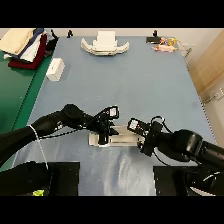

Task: Fold the box.

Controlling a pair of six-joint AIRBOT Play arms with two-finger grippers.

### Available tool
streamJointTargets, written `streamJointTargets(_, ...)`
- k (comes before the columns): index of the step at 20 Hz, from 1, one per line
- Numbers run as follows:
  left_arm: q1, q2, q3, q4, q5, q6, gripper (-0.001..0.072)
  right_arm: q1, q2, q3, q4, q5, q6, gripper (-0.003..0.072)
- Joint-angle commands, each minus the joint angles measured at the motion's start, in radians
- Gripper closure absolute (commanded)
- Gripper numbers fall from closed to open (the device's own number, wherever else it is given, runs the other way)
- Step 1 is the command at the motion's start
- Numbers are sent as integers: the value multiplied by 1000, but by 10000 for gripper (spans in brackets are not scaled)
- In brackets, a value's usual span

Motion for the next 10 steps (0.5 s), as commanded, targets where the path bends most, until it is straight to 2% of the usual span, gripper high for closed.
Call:
streamJointTargets(1, 1, -1, 0, 0, 0, 0, 697, -230, -5, 0, 435, 20, -565, 6)
streamJointTargets(2, 1, -1, 0, 0, 0, 0, 697, -310, -16, 0, 542, 14, -703, -34)
streamJointTargets(5, 1, -1, 0, 0, 0, 0, 697, -481, -100, 3, 768, -72, -1031, -34)
streamJointTargets(8, 0, -1, 0, 0, -2, 0, 697, -500, -153, 6, 806, -71, -1160, -34)
streamJointTargets(10, 1, -1, 0, 0, 2, 0, 697, -500, -168, 6, 806, -64, -1159, -34)
